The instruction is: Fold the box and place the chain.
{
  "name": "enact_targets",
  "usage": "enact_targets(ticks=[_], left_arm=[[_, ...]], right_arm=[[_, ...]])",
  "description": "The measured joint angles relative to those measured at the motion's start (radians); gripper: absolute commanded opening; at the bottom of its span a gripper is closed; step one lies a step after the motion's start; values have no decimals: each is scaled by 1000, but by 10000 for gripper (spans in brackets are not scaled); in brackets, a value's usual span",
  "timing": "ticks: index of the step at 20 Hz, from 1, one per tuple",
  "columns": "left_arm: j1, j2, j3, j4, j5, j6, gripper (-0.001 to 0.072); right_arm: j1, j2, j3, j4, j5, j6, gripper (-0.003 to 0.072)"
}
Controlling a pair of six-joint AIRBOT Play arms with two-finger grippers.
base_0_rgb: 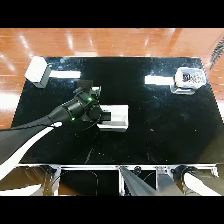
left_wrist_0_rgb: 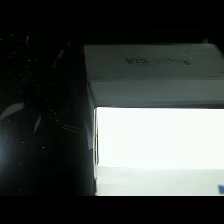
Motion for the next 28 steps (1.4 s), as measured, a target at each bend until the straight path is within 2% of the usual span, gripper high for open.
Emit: enact_targets(ticks=[4,8,13,18,23,28], left_arm=[[0,0,0,0,-13,0,19],[0,0,0,0,-18,0,19],[0,0,0,0,-18,0,19],[0,0,0,0,-16,0,19],[0,0,0,0,-14,0,19],[0,-1,0,0,-14,0,19]], right_arm=[[235,86,-68,0,56,-4,24],[505,138,-217,-1,66,25,24],[753,154,-461,0,-84,82,23],[834,125,-635,-7,-251,111,23],[845,37,-677,-23,-354,105,22],[842,-22,-686,-29,-365,100,22]])
